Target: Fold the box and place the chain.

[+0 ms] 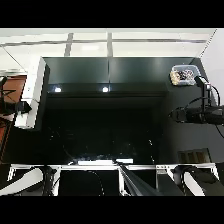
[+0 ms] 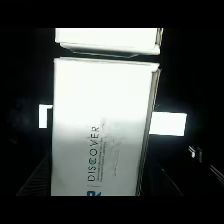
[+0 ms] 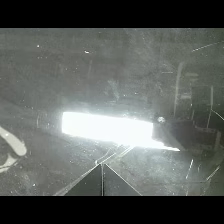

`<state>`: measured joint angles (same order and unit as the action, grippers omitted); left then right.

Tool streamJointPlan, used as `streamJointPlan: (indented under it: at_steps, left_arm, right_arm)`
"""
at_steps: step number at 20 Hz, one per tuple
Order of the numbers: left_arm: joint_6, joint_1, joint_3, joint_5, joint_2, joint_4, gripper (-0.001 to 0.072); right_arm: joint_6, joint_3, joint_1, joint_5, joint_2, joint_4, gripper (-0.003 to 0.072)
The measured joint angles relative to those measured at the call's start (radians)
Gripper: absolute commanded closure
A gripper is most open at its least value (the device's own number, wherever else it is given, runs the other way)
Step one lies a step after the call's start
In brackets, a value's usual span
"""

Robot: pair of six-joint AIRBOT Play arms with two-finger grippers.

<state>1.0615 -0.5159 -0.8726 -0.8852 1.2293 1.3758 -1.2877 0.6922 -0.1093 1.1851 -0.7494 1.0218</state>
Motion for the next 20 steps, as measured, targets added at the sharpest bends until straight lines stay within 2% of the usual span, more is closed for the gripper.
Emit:
streamJointPlan:
  at_steps: [4, 5, 6, 7, 8, 9, 10, 13, 16, 20]
  left_arm:
    - [0.029, 0.000, -0.098, -0.082, -0.001, -0.013, -0.0002]
    - [0.034, 0.000, -0.132, -0.111, -0.001, -0.029, 0.0032]
    - [0.037, 0.000, -0.170, -0.146, -0.001, -0.060, 0.0116]
    - [0.042, 0.000, -0.204, -0.183, -0.002, -0.097, 0.0283]
    - [0.042, 0.002, -0.240, -0.219, -0.003, -0.145, 0.0514]
    - [0.044, 0.004, -0.268, -0.253, -0.006, -0.191, 0.0634]
    - [0.045, 0.011, -0.293, -0.285, -0.014, -0.240, 0.0681]
    - [0.051, 0.058, -0.332, -0.341, -0.058, -0.351, 0.0682]
    - [0.086, 0.156, -0.336, -0.359, -0.134, -0.381, 0.0682]
    - [0.145, 0.322, -0.238, -0.294, -0.283, -0.359, 0.0682]
  right_arm:
    - [0.000, 0.000, 0.000, -0.010, 0.000, 0.000, 0.0662]
    - [0.000, 0.000, 0.000, -0.014, 0.000, 0.000, 0.0662]
    - [0.000, 0.000, 0.000, -0.019, 0.000, 0.000, 0.0662]
    - [0.000, 0.000, 0.000, -0.023, 0.000, 0.000, 0.0662]
    - [0.000, 0.000, 0.000, -0.027, 0.000, 0.000, 0.0662]
    - [0.000, 0.000, 0.000, -0.031, 0.000, 0.000, 0.0662]
    - [0.000, 0.000, 0.000, -0.035, 0.000, 0.000, 0.0662]
    - [0.000, 0.000, 0.000, -0.043, 0.000, 0.000, 0.0662]
    - [0.001, 0.000, 0.000, -0.051, 0.000, 0.000, 0.0662]
    - [0.003, 0.000, 0.000, -0.089, 0.000, -0.010, 0.0662]
